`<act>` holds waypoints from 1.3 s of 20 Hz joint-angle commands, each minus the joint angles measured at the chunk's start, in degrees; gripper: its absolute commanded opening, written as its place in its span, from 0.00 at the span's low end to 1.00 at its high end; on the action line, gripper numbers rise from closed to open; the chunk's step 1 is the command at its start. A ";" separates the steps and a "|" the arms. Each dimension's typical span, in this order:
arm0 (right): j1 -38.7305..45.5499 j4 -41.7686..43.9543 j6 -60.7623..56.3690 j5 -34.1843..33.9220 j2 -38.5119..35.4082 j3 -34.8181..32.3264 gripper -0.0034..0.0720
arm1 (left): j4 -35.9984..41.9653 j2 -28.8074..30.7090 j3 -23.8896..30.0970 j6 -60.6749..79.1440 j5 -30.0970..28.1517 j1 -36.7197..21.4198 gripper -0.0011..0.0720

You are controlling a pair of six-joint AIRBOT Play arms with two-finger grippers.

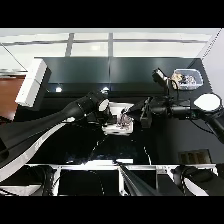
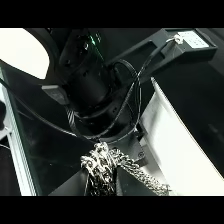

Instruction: Fold the box and place the chain.

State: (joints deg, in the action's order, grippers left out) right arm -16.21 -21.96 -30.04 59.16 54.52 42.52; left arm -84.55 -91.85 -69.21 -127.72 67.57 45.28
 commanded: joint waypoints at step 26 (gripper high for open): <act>-0.04 -20.65 -23.15 -1.07 0.92 7.02 0.07 | 1.09 0.02 -0.07 0.00 -0.04 0.02 0.06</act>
State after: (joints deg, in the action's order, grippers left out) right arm -16.21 -32.36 -46.63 58.08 54.89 50.48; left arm -83.48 -91.85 -69.21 -127.74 67.53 45.28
